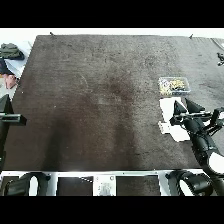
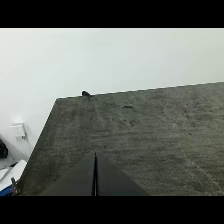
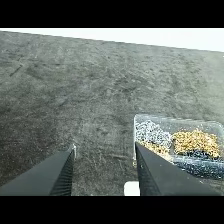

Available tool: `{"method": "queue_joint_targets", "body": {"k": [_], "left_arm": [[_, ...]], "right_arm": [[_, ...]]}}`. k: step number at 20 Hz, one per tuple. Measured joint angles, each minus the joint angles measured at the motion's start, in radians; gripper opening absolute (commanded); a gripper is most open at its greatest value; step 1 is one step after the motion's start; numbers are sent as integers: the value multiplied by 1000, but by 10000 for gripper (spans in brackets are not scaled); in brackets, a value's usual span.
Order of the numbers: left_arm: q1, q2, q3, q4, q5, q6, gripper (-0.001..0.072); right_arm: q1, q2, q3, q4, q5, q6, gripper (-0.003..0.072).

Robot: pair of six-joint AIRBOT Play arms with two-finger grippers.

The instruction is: Fold the box and place the chain.

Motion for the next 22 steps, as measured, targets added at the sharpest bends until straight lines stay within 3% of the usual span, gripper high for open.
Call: {"method": "queue_joint_targets", "body": {"k": [8,11,13,17,22], "left_arm": [[0,0,0,0,0,0,14],[0,0,0,0,0,0,14],[0,0,0,0,0,0,14],[0,0,0,0,0,0,14],[0,0,0,0,0,0,14]], "right_arm": [[0,0,13,-1,-65,0,436],[-10,-35,75,-3,-94,-6,436],[-50,-113,150,-1,-49,-10,436],[-256,-378,364,-2,190,-4,435],[-627,-738,678,-63,686,79,437]]}}
